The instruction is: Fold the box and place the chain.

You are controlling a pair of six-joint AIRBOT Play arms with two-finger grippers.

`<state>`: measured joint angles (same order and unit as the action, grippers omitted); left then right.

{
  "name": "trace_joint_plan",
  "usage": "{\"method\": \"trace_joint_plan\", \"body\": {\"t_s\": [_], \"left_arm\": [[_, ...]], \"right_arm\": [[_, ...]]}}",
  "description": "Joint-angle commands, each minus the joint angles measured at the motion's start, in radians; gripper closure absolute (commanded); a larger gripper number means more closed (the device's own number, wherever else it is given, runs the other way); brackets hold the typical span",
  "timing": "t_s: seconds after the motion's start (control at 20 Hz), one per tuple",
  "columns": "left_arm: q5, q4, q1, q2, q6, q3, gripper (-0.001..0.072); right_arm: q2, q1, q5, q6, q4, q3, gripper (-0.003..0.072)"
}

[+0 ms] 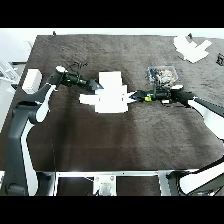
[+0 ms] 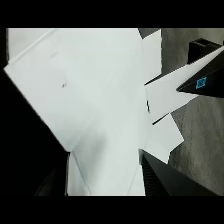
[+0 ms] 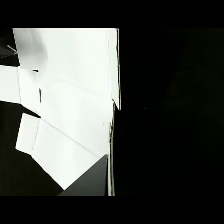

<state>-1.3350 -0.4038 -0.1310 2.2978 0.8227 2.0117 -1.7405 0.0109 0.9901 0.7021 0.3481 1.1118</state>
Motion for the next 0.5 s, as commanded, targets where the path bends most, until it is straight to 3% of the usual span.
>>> {"method": "trace_joint_plan", "body": {"t_s": [0.0,0.1,0.2,0.35,0.4,0.45], "left_arm": [[-0.001,0.032,0.000,0.014,-0.011,0.001,0.0193],[0.000,0.034,0.000,0.021,-0.013,0.001,0.0194],[0.004,0.035,0.000,0.022,-0.019,0.001,0.0250],[0.018,0.040,0.000,0.022,-0.020,0.001,0.0254],[0.023,0.041,0.000,0.022,-0.020,0.001,0.0367],[0.029,0.042,0.000,0.022,-0.020,0.001,0.0365]], "right_arm": [[0.001,0.001,0.000,0.000,0.000,0.001,0.0678],[0.001,0.001,0.000,0.000,0.000,0.001,0.0678],[0.001,0.001,0.000,0.000,0.000,0.001,0.0678],[0.001,0.001,0.000,0.000,0.000,0.001,0.0678],[0.001,0.001,0.000,0.000,0.000,0.001,0.0679],[0.001,0.001,0.000,0.000,0.000,0.001,0.0678]]}}
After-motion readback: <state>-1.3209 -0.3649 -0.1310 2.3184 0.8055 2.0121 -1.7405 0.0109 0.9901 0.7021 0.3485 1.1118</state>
